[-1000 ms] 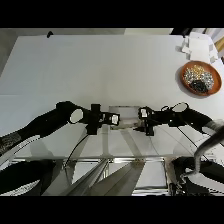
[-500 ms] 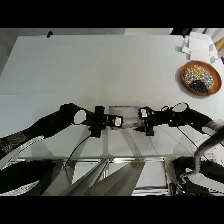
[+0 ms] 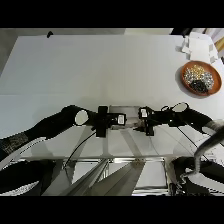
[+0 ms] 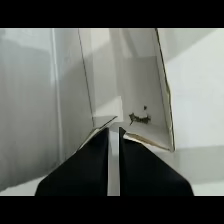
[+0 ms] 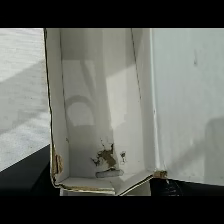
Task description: Fold the box and place the chain.
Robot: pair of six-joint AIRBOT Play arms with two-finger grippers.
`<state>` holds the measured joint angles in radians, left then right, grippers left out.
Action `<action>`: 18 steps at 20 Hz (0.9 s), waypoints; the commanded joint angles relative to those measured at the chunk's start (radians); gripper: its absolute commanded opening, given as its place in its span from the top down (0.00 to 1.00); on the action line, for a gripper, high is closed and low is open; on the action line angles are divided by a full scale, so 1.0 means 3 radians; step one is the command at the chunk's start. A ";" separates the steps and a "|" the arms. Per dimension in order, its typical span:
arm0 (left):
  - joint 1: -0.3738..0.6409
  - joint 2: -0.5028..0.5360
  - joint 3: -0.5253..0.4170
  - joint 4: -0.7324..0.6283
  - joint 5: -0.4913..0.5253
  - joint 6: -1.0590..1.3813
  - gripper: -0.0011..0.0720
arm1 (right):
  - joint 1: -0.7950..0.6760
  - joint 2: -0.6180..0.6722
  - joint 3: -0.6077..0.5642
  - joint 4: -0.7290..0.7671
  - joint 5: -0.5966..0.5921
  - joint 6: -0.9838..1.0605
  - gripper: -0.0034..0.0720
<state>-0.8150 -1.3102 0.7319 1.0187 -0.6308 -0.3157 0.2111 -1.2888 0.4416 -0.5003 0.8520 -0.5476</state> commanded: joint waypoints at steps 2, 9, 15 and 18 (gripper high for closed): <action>-0.0056 -0.0079 -0.0001 -0.0156 0.0048 0.0003 0.89 | -0.0001 0.0003 0.0003 0.0000 0.0001 0.0000 0.51; -0.0074 -0.0083 -0.0001 -0.0156 0.0069 -0.0024 0.66 | -0.0001 0.0003 0.0003 0.0000 0.0001 0.0000 0.51; -0.0072 -0.0083 0.0000 -0.0154 0.0072 -0.0186 0.60 | -0.0001 0.0003 0.0003 0.0000 0.0000 0.0000 0.51; -0.0071 -0.0069 0.0000 -0.0118 0.0041 -0.0346 0.98 | -0.0001 0.0003 0.0003 0.0000 0.0000 0.0000 0.51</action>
<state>-0.8368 -1.3342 0.7319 0.9737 -0.6106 -0.3763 0.2111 -1.2888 0.4419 -0.5007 0.8520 -0.5480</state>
